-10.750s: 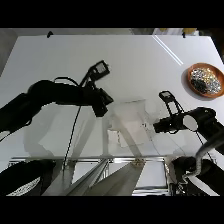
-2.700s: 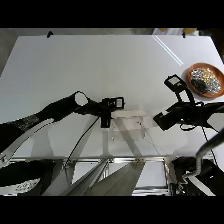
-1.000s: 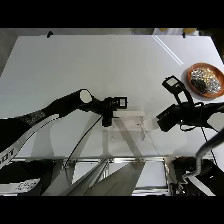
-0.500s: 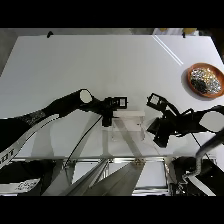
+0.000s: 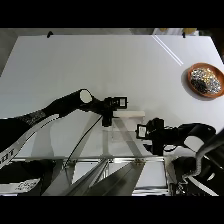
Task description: Fold the box and place the chain.
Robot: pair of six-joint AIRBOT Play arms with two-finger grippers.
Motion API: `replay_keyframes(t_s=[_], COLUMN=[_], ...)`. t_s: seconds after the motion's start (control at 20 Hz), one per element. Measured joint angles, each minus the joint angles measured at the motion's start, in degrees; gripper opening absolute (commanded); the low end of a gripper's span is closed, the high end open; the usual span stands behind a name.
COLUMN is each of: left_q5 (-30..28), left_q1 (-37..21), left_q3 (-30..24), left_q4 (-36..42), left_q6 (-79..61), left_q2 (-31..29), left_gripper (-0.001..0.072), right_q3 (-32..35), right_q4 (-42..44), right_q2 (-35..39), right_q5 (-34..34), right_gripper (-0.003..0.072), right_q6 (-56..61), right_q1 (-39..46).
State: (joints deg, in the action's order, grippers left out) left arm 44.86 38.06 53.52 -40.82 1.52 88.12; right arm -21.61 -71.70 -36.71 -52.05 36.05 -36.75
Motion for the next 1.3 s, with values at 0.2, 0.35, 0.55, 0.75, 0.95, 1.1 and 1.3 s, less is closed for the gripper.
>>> replay_keyframes(t_s=[0.2,0.35,0.55,0.75,0.95,1.1,1.3], left_q5=[0.1,0.1,0.1,0.2,0.2,0.2,0.2], left_q1=[0.0,0.0,0.0,0.0,0.0,0.0,0.0], left_q3=[0.0,0.0,0.0,0.0,0.0,0.0,0.0], left_q4=[0.0,0.0,0.0,0.0,0.0,0.0,0.0], left_q6=[0.0,0.0,0.0,0.0,0.0,0.0,0.0], left_q2=[0.0,0.0,0.0,0.0,0.0,0.0,0.0], left_gripper=[0.0011,0.0011,0.0011,0.0011,0.0011,0.0011,0.0011], right_q3=[6.4,8.4,9.4,9.5,8.5,7.6,6.6], right_q4=[-1.1,-1.5,-2.4,-3.2,0.4,5.2,11.0], right_q2=[0.2,0.2,0.2,0.2,0.2,0.2,0.1], right_q5=[12.3,16.1,20.8,23.4,23.3,21.9,18.6], right_gripper=[0.0696,0.0695,0.0695,0.0693,0.0687,0.0687,0.0687], right_q6=[-1.4,-1.7,-2.0,-3.6,-8.2,-14.3,-21.5], right_q1=[-2.7,-3.4,-3.7,-3.7,-0.8,3.2,8.2])
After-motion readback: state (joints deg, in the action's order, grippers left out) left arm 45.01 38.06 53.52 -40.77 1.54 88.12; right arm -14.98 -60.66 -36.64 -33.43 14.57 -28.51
